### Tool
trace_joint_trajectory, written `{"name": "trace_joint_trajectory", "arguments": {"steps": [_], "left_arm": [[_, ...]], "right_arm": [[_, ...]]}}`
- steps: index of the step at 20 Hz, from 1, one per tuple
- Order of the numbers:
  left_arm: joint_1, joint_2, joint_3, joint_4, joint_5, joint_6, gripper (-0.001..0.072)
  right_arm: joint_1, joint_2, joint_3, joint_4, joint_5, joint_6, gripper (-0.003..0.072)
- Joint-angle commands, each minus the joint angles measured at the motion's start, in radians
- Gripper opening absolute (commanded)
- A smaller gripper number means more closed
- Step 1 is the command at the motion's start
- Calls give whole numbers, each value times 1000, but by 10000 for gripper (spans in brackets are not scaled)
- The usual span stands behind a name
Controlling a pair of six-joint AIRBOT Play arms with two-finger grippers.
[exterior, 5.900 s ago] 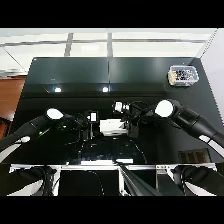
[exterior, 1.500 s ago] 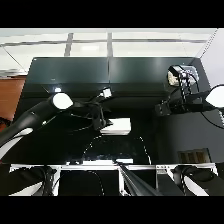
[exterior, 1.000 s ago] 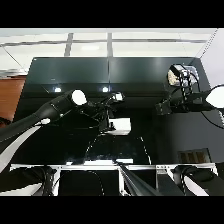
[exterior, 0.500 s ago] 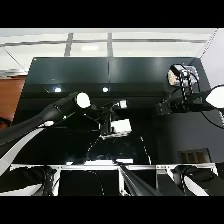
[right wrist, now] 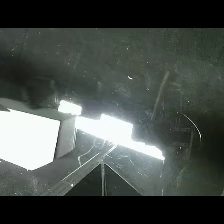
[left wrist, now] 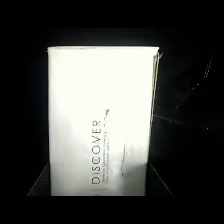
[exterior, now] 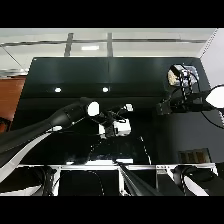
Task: Fold the box and place the chain.
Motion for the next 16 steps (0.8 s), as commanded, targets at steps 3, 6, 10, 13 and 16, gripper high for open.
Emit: {"name": "trace_joint_trajectory", "arguments": {"steps": [3,6,10,13,16], "left_arm": [[148,15,222,262,-403,-362,367],[370,31,378,292,-409,-381,367],[685,24,486,290,-146,-509,370],[855,-43,544,283,-17,-522,370],[967,-185,667,286,-19,-523,370]], "right_arm": [[-1,1,0,0,-8,0,17],[-1,1,0,0,-33,0,17],[-1,1,0,1,-48,8,17],[-1,1,0,1,-55,8,17],[-1,1,0,2,-71,11,17]]}}
